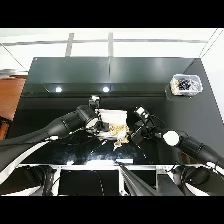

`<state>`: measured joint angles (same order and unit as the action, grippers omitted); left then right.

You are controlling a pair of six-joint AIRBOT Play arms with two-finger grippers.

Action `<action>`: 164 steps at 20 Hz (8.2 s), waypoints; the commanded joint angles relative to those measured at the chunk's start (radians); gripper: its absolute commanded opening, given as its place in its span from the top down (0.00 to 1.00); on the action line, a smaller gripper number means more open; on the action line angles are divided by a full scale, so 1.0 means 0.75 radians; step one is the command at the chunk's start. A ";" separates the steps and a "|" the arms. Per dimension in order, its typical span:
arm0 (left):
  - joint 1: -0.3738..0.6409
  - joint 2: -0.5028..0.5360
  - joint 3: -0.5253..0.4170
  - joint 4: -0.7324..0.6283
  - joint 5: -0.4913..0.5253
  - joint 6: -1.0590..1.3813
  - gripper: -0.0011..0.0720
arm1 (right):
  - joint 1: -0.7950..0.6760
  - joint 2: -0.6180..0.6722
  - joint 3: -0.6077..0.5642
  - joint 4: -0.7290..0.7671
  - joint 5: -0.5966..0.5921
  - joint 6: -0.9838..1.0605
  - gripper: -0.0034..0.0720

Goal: Fold the box and place the chain.

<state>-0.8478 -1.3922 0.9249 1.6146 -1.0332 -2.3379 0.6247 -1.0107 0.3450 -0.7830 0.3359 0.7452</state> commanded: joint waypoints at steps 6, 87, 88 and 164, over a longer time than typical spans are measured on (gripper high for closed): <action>0.001 -0.001 0.001 0.001 0.003 0.001 0.94 | 0.001 -0.033 -0.001 0.022 -0.023 -0.241 0.00; 0.001 -0.001 0.001 0.002 0.005 0.001 0.94 | -0.347 0.217 0.537 -0.245 0.840 0.299 0.03; 0.001 -0.001 0.001 0.002 0.005 0.001 0.94 | -0.397 0.216 0.506 -0.323 0.859 0.303 0.03; 0.001 -0.001 0.001 0.001 0.004 0.001 0.94 | -0.147 0.163 0.316 0.472 0.565 0.135 0.20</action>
<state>-0.8474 -1.3922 0.9249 1.6154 -1.0302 -2.3379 0.5636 -0.8810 0.5819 -0.4232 0.6746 0.8341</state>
